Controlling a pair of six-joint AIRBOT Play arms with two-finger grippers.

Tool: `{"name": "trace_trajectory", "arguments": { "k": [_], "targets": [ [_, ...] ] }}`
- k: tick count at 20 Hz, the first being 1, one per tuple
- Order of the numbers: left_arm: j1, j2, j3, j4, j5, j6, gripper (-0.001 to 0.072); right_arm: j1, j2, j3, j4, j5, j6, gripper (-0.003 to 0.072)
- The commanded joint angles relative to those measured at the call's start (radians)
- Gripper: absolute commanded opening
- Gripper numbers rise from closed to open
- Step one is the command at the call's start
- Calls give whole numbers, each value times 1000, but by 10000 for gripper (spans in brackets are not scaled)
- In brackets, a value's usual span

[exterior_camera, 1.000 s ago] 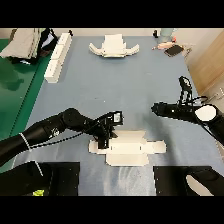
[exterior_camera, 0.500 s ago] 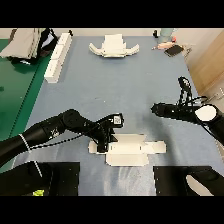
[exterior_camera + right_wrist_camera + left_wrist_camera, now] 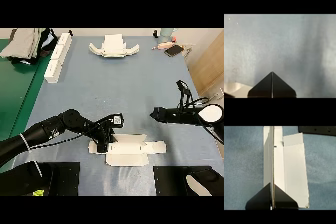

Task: Fold the box.

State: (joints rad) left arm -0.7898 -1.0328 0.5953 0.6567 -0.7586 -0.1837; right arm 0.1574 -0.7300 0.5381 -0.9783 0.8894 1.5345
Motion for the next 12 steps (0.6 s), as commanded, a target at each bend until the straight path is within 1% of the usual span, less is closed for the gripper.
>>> {"name": "trace_trajectory", "arguments": {
  "k": [1, 3, 5, 7, 9, 10, 12],
  "targets": [
    [0, 1, 0, 1, -1, 0, 17, 1, 116, 37, -184, 290, 365, -1],
    [0, 1, 0, 1, -1, 0, 17, 1, 184, 39, -193, 424, 366, -1],
    [0, 1, 0, 1, -1, 0, 17, 42, 229, 37, -172, 470, 283, -1],
    [-1, 1, 0, 1, -1, 0, 17, 141, 245, 36, -151, 472, 140, -1],
    [0, 1, 0, 1, -1, 0, 17, 282, 243, 27, -107, 465, -11, -1],
    [0, 1, 0, 1, -1, 0, 17, 364, 239, 16, -98, 443, -59, -1],
    [-1, 1, 0, 1, -1, 0, 17, 554, 237, -11, -125, 367, -102, -1]
  ]
}}
